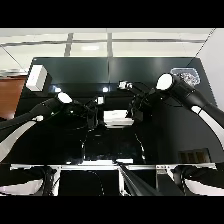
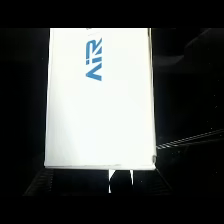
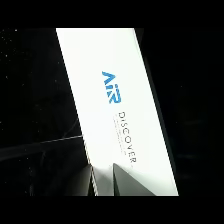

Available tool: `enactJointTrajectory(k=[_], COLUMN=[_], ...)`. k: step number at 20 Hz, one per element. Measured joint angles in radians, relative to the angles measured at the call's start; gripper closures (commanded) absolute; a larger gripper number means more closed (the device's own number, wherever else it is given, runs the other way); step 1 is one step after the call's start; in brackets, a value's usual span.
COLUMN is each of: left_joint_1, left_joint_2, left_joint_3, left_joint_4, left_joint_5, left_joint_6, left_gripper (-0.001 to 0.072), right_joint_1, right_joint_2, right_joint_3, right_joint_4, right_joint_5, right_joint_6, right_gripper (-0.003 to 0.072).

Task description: Fold the box and place the chain.

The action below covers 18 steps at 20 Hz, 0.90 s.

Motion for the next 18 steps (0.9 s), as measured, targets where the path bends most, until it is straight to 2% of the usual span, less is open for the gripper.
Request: enactJointTrajectory(k=[12, 14, 15, 16, 18], left_joint_1=[0.000, 0.000, 0.000, 0.000, 0.000], left_joint_2=[0.000, 0.000, 0.000, 0.000, 0.000], left_joint_3=[0.000, 0.000, 0.000, 0.000, 0.000], left_joint_4=[0.000, 0.000, 0.000, 0.000, 0.000], left_joint_5=[0.002, 0.001, 0.001, 0.001, 0.000], left_joint_6=[0.003, 0.003, 0.002, 0.002, 0.002], left_gripper=[0.0370, 0.0370, 0.0370, 0.0369, 0.0369], right_joint_1=[-0.014, -0.043, -0.066, -0.092, -0.150], right_joint_2=[0.015, 0.049, 0.063, 0.072, 0.082], right_joint_3=[-0.047, -0.047, -0.048, -0.050, -0.066], right_joint_4=[0.033, 0.115, 0.145, 0.178, 0.251], right_joint_5=[-0.013, -0.028, -0.026, -0.025, 0.026], right_joint_6=[0.024, 0.042, 0.072, 0.120, 0.217], right_gripper=[0.0543, 0.0571, 0.0608, 0.0681, 0.0681])
